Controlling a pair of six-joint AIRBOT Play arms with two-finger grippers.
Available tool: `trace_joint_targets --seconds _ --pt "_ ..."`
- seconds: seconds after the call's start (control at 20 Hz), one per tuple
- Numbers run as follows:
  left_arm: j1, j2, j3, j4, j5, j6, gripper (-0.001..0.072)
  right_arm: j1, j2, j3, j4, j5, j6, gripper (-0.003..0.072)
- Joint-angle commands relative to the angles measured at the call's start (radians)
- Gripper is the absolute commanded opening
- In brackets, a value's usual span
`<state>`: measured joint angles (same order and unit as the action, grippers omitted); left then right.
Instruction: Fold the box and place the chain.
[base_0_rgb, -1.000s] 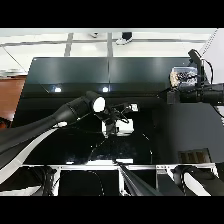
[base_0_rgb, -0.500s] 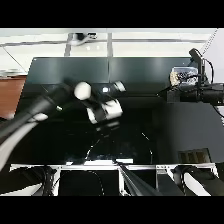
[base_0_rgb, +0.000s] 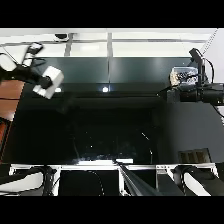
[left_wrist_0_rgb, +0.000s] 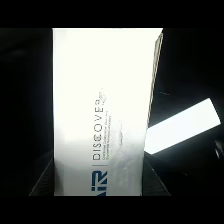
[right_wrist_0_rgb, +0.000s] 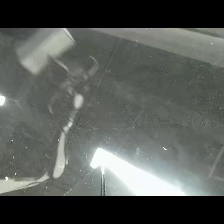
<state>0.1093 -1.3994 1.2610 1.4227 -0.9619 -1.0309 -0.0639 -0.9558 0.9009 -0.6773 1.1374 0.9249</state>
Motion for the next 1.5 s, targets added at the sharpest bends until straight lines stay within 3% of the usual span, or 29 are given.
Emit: trace_joint_targets --seconds 0.0,0.2,0.4,0.45,0.5,0.55,0.7,0.75,0.8,0.85,0.9,1.0,1.1,1.3,1.45 --pt "0.169 -0.116 0.061 -0.031 0.125 -0.013 0.0330 0.000 0.001 0.000 0.000 -0.017 0.002 0.0016" --pt "0.197 -0.327 0.255 -0.025 0.110 -0.033 0.0331 0.000 0.001 0.000 0.000 -0.085 0.001 0.0015" --pt "0.197 -0.467 0.457 -0.027 0.095 -0.114 0.0332 0.000 0.001 0.001 0.001 -0.099 0.002 0.0016" --pt "0.196 -0.484 0.502 -0.026 0.077 -0.172 0.0410 0.000 0.001 0.000 0.000 -0.095 0.002 0.0015" --pt "0.195 -0.486 0.551 -0.023 0.049 -0.224 0.0684 0.000 0.001 0.000 0.000 -0.089 0.002 0.0015" --pt "0.195 -0.486 0.610 -0.018 -0.006 -0.265 0.0709 0.000 0.001 0.001 0.001 -0.080 0.002 0.0016" --pt "0.195 -0.484 0.850 -0.018 -0.304 -0.286 0.0708 0.000 0.001 0.001 0.000 -0.047 0.002 0.0015" --pt "0.195 -0.471 0.908 -0.024 -0.400 -0.289 0.0675 0.000 0.001 0.001 0.000 -0.034 0.002 0.0015" --pt "0.195 -0.432 0.921 -0.031 -0.476 -0.307 0.0527 0.000 0.001 0.000 -0.002 -0.025 0.001 0.0015" --pt "0.195 -0.384 0.903 -0.031 -0.539 -0.332 0.0251 0.000 0.001 0.000 -0.009 -0.018 0.001 0.0015" --pt "0.196 -0.323 0.853 -0.048 -0.594 -0.338 0.0032 0.000 0.001 0.000 -0.021 -0.015 0.001 0.0016" --pt "0.189 -0.181 0.692 -0.113 -0.644 -0.350 0.0022 0.000 0.000 0.000 -0.071 -0.019 0.001 0.0015" --pt "0.152 -0.001 0.465 -0.134 -0.595 -0.366 0.0022 0.000 0.000 -0.010 -0.131 -0.043 0.002 0.0015" --pt "0.030 0.426 -0.115 -0.167 -0.213 -0.436 0.0022 -0.004 0.000 -0.062 -0.238 -0.260 0.108 0.0015" --pt "-0.046 0.670 -0.451 -0.186 -0.055 -0.437 0.0022 -0.017 0.000 -0.098 -0.392 -0.405 0.196 0.0015"
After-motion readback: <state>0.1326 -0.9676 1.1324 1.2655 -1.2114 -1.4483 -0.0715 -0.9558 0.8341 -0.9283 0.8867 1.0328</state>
